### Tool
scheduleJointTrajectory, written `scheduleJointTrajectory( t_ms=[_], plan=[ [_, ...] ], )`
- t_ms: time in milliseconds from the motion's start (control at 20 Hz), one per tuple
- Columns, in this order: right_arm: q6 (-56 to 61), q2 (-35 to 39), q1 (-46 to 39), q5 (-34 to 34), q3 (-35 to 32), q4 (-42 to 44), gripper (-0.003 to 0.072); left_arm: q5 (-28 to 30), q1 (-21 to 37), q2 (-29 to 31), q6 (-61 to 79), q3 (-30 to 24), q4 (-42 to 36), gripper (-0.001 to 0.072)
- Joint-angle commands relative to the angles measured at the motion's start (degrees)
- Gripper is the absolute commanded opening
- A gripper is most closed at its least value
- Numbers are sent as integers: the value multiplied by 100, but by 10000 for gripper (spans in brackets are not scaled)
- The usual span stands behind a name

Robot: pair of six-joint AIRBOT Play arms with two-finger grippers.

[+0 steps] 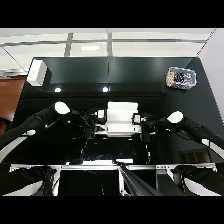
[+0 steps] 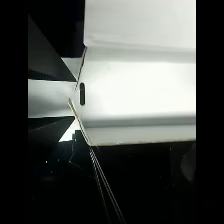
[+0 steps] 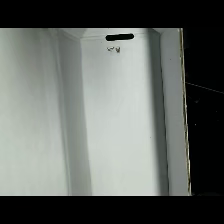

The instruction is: Fold the box and place the chain.

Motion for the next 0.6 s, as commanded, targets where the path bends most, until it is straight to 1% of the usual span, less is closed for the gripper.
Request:
scheduleJointTrajectory(
  t_ms=[0, 200, 400, 550],
  plan=[
    [0, -4, 2, 2, 4, 0, 442, -37, -109, -9, -15, 7, 15, 271],
    [2, -4, 2, 2, 4, 0, 442, 278, -282, -52, -13, 7, -140, 271],
    [2, -4, 2, 0, 4, 0, 443, 389, -505, -175, -15, 7, -374, 272],
    [2, -4, 2, 0, 4, 0, 442, 389, -503, -175, -214, 7, -369, 272]
  ],
)
